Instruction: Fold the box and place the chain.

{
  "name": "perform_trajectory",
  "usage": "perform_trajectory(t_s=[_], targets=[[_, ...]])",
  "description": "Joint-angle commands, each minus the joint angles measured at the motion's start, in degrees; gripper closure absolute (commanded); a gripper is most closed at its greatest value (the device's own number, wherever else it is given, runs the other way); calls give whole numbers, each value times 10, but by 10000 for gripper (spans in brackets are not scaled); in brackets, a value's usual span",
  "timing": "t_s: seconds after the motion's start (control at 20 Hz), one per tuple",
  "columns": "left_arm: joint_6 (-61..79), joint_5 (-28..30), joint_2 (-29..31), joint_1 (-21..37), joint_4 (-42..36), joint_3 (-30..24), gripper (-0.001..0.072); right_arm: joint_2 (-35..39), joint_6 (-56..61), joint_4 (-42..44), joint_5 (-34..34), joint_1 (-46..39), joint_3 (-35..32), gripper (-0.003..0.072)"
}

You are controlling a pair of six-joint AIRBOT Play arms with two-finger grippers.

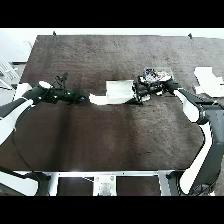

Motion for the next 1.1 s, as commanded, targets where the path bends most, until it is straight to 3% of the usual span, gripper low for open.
perform_trajectory(t_s=[0.0,0.3,0.95,1.0,1.05], targets=[[10,11,-27,-13,-19,5,689,0,0,0,0,0,0,99],[9,-43,-92,-44,-31,71,689,0,0,0,0,0,0,99],[34,-66,-90,-59,-66,117,687,0,0,0,0,0,0,99],[36,-72,-90,-59,-66,120,654,0,0,0,0,0,0,99],[36,-76,-89,-59,-67,122,434,0,0,0,0,0,0,99]])
